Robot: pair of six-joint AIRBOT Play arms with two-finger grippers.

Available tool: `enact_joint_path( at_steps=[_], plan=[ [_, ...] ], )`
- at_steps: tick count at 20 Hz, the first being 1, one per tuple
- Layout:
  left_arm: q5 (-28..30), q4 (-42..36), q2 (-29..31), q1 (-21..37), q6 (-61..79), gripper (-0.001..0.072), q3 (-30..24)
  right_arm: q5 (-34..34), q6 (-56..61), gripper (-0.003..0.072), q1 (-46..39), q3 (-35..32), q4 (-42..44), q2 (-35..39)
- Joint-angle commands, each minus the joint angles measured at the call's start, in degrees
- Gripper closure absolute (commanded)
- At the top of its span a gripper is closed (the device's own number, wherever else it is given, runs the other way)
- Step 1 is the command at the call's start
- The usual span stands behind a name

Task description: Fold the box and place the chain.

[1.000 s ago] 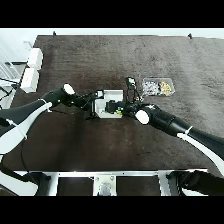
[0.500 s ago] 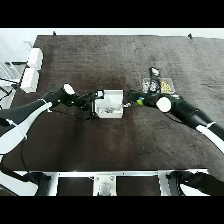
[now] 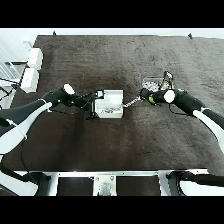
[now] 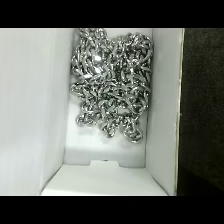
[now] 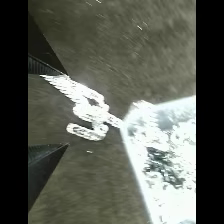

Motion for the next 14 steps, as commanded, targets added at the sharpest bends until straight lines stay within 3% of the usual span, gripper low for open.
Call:
enact_joint_path(
  at_steps=[1,5,8,9,11,13,14],
  plan=[
    [0.0,0.02,0.02,0.02,0.02,0.018,0.02,2.58,1.16,0.0184,0.11,5.92,1.66,-7.02],
    [0.0,0.02,0.02,0.02,0.02,0.018,0.02,7.87,1.2,0.0185,1.51,11.82,1.09,-12.66],
    [0.0,0.02,0.02,0.02,0.0,0.018,0.02,8.98,1.25,0.02,1.33,12.37,0.59,-14.12],
    [0.0,0.02,0.02,0.02,0.02,0.018,0.02,8.9,2.05,0.0249,1.33,12.37,0.59,-14.29],
    [0.02,0.02,0.0,0.02,0.02,0.018,0.02,8.15,2.01,0.0538,1.62,12.44,0.63,-14.97],
    [-0.02,0.02,0.02,0.02,0.02,0.018,0.02,8.85,0.57,0.0681,2.32,12.46,0.59,-15.52],
    [0.02,0.02,0.02,0.02,0.02,0.018,0.02,9.01,0.24,0.0681,2.56,12.46,0.55,-15.54]
  ],
)
